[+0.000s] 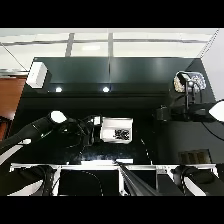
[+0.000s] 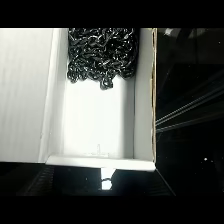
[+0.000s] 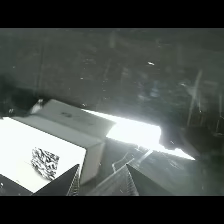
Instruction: Fold the box and place the chain.
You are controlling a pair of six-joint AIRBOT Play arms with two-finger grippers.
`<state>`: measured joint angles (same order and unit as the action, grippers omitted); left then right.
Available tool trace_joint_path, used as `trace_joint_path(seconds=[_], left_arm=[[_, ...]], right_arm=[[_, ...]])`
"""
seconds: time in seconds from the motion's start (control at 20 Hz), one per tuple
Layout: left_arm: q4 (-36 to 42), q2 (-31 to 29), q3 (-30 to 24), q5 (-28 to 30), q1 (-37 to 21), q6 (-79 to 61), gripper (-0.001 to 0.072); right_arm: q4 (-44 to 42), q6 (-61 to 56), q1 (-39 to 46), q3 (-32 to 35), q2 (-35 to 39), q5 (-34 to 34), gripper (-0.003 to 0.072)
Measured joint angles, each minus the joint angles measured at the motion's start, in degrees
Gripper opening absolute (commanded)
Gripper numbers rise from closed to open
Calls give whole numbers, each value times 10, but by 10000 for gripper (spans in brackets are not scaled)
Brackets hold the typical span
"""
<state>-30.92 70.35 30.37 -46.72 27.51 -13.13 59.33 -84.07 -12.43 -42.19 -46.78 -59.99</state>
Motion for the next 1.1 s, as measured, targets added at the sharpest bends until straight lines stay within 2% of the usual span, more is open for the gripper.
trace_joint_path(seconds=[0.05, 0.1, 0.25, 0.4, 0.55, 0.75, 1.1], left_arm=[[0, 0, 0, 0, 0, 0, 464], [-1, 0, 0, 1, 0, 0, 464], [-1, 0, 0, 1, 0, 0, 464], [-1, 0, 0, 1, 0, 0, 464], [-1, 0, 0, 1, 0, 0, 464], [-1, 0, 0, 2, 0, 0, 465], [-1, 0, 0, 2, 0, 0, 465]], right_arm=[[-8, -2, -11, 2, -13, 19, 458], [-19, -3, -20, 3, -28, 42, 659], [-84, 38, -43, 5, -92, 98, 661], [-157, 160, -68, 5, -140, 120, 661], [-193, 311, -86, -1, -160, 79, 661], [-195, 429, -106, -8, -167, 4, 661], [-186, 603, -174, -6, -170, 33, 660]])
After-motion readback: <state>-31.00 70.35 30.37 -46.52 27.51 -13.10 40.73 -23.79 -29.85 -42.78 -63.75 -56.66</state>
